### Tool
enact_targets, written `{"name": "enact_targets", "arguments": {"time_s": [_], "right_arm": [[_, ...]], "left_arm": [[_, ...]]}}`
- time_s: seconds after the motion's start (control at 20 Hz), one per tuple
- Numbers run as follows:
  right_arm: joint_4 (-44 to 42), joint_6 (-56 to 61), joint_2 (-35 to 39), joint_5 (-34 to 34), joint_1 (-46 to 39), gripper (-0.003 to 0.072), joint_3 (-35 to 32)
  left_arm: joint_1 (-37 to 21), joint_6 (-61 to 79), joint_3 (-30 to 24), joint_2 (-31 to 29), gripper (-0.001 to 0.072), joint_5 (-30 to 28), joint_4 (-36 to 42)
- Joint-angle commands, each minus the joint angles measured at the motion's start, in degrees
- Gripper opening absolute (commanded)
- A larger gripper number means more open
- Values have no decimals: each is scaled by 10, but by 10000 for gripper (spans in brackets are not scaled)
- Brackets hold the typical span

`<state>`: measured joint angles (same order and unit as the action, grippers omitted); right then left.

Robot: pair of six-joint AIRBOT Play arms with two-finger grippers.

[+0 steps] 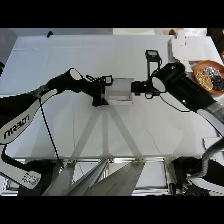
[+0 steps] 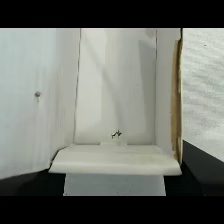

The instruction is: Fold the box and place the chain.

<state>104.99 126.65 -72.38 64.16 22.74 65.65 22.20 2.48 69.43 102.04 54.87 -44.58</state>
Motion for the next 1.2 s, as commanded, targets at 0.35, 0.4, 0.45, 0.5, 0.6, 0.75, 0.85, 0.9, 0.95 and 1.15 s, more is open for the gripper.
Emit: {"name": "enact_targets", "arguments": {"time_s": [0.35, 0.4, 0.45, 0.5, 0.6, 0.75, 0.85, 0.9, 0.95, 1.15], "right_arm": [[252, -59, 46, 13, -153, 398, 1], [250, -59, 46, 7, -188, 398, 1], [247, -59, 46, -3, -225, 398, 1], [241, -60, 46, -18, -260, 399, 1], [206, -109, 43, -64, -329, 409, 1], [150, -176, 28, -144, -412, 415, 1], [105, -177, 4, -183, -462, 416, 1], [73, -177, -16, -193, -487, 427, 1], [43, -181, -37, -204, -511, 469, 1], [-17, -249, -106, -285, -565, 564, 1]], "left_arm": [[0, 0, 0, 0, 213, 0, 0], [0, 0, 0, 0, 213, 0, 0], [0, 0, 0, 0, 213, 0, 0], [0, 0, 0, 0, 213, 0, 0], [0, 0, 0, 0, 213, 0, 0], [0, 0, 0, 0, 213, 0, 0], [0, 0, 0, 0, 213, 0, 0], [0, 0, 0, 0, 213, 0, 0], [0, 0, 0, 0, 213, 0, 0], [0, 0, 0, 0, 213, 0, 0]]}}
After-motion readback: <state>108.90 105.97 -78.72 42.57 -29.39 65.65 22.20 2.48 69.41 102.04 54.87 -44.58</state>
